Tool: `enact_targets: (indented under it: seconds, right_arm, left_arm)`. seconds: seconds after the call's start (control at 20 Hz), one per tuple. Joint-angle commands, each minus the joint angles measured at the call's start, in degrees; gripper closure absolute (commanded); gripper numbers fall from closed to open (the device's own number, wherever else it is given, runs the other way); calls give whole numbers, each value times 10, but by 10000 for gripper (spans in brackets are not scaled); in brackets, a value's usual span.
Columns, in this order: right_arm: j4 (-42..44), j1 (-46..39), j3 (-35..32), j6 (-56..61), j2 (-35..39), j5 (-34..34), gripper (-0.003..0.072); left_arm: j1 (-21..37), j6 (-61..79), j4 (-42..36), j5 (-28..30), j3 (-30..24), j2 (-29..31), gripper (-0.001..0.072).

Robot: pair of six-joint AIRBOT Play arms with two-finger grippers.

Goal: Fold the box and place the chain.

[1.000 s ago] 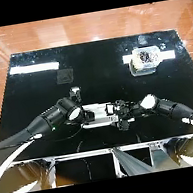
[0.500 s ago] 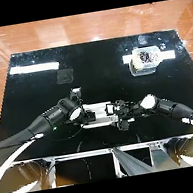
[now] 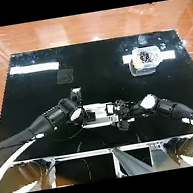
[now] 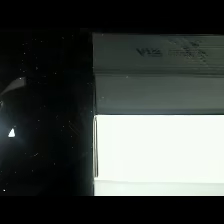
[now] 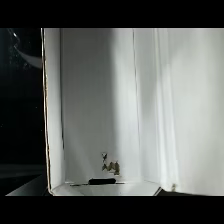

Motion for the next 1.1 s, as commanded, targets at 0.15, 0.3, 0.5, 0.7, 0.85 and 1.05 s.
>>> enact_targets:
  seconds: [0.15, 0.3, 0.5, 0.7, 0.85, 1.05]
  right_arm:
    - [1, 0, 0, 0, 0, 0, 388]
    - [1, 0, 0, 0, 0, 0, 388]
    - [1, 0, 0, 0, 0, 0, 388]
    - [1, 0, 0, 0, 0, 0, 388]
    - [1, 0, 0, 0, 0, 0, 388]
    - [1, 0, 0, 0, 0, 0, 388]
  left_arm:
    - [0, -6, -14, 4, 0, 0, 431]
    - [0, -19, -14, 2, 0, 0, 137]
    - [0, -18, -14, 7, 0, 0, 138]
    - [0, -14, -14, 6, 0, 0, 185]
    - [0, -12, -14, 5, 0, 0, 360]
    - [0, -7, -14, 4, 0, 0, 631]
